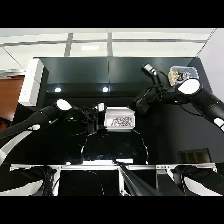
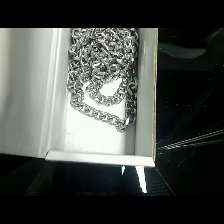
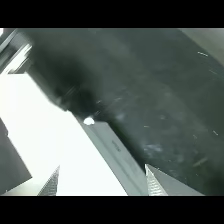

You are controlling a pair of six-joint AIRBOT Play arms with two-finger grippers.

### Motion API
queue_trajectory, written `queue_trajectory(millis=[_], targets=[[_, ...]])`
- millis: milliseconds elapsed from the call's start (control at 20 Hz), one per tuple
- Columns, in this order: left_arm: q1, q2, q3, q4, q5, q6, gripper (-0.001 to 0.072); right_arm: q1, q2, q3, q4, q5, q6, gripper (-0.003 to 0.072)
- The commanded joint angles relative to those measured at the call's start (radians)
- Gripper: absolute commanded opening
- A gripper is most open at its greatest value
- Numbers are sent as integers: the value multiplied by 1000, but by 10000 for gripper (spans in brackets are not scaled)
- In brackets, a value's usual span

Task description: Fold the box and place the chain.

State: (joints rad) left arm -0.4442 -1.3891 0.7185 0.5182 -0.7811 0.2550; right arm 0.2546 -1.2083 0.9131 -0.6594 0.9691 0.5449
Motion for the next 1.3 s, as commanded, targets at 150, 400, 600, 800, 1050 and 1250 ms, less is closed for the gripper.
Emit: queue_trajectory(millis=[150,400,600,800,1050,1250], targets=[[0,0,0,0,0,0,271,67,-6,-6,-76,107,-276,605],[0,0,0,0,0,0,272,107,-6,-36,-77,101,-338,604],[0,0,0,0,0,0,272,109,-6,-36,-78,100,-345,605],[0,0,0,0,0,0,272,109,-6,-36,-81,82,-345,604],[0,0,0,0,0,0,273,109,-14,-36,-105,62,-344,604],[0,0,0,0,0,0,272,109,-26,-36,-105,58,-344,603]])
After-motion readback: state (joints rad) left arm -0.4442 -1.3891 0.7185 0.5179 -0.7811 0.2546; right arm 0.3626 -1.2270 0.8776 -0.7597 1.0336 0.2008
